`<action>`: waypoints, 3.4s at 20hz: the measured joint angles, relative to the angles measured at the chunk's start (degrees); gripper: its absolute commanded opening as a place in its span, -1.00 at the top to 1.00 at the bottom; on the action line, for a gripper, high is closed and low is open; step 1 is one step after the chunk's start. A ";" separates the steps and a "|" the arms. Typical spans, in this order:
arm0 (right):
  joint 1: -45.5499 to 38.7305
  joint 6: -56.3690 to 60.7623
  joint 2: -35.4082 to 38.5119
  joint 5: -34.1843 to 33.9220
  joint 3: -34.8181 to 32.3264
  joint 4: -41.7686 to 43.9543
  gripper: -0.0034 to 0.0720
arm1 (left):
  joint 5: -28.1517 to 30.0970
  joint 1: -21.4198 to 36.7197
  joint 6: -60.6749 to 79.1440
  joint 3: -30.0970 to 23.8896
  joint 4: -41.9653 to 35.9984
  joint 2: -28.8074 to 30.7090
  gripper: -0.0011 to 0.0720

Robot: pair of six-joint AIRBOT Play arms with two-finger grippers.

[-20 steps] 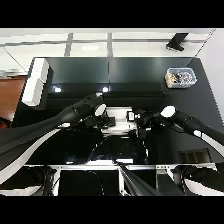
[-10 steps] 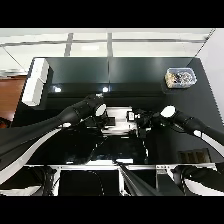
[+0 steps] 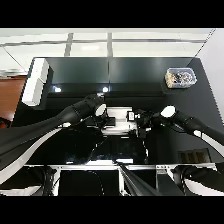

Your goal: Fold the box and place the chain.

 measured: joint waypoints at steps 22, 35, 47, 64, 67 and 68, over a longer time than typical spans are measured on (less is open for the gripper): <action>0.00 6.93 7.41 6.05 0.55 -9.44 -0.96 | 1.01 0.87 2.71 0.00 -0.22 -0.02 0.89; 0.11 7.61 6.71 5.49 0.55 -0.63 0.27 | 0.26 1.01 3.13 0.00 -0.17 -0.02 0.89; -2.43 24.09 5.86 9.22 1.57 2.43 0.86 | 0.63 1.01 3.17 0.00 -0.20 -0.02 0.89; -29.31 81.20 4.17 20.65 -6.99 -0.26 0.86 | 0.24 1.05 3.13 0.00 -0.24 -0.02 0.89; -23.91 75.84 2.56 19.67 -6.38 6.97 0.86 | 0.20 1.05 3.13 0.00 -0.24 -0.02 0.89; -22.95 74.51 2.29 19.78 -5.51 8.39 0.86 | 0.20 1.05 3.13 0.00 -0.24 -0.02 0.89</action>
